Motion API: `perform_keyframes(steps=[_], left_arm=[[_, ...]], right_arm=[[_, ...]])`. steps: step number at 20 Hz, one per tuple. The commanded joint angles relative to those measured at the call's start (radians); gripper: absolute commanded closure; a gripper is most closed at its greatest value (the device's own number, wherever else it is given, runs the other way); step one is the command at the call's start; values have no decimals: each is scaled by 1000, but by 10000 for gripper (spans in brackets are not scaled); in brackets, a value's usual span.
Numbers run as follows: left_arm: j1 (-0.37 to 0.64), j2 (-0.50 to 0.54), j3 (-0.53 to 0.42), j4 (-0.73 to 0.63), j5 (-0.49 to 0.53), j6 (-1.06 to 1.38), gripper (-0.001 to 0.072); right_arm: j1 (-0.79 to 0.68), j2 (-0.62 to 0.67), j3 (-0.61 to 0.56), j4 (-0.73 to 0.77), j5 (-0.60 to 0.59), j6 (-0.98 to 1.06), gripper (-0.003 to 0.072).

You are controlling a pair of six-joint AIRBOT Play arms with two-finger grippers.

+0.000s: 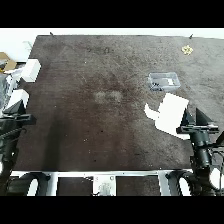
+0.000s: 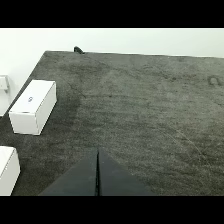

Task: Fold the box and place the chain.

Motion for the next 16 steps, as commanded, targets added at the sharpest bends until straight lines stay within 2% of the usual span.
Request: perform_keyframes(steps=[1,6,10,14,15,16], left_arm=[[1,0,0,0,0,0,697],[1,0,0,0,0,0,697],[1,0,0,0,0,0,697],[1,0,0,0,0,0,697],[1,0,0,0,0,0,697],[1,0,0,0,0,0,697]], right_arm=[[1,1,1,0,0,0,269],[1,1,14,0,-1,0,267],[1,-28,114,0,-17,-1,268],[1,-210,302,0,-38,-1,265],[1,-282,365,0,-42,0,218],[1,-360,425,0,-49,0,219]])
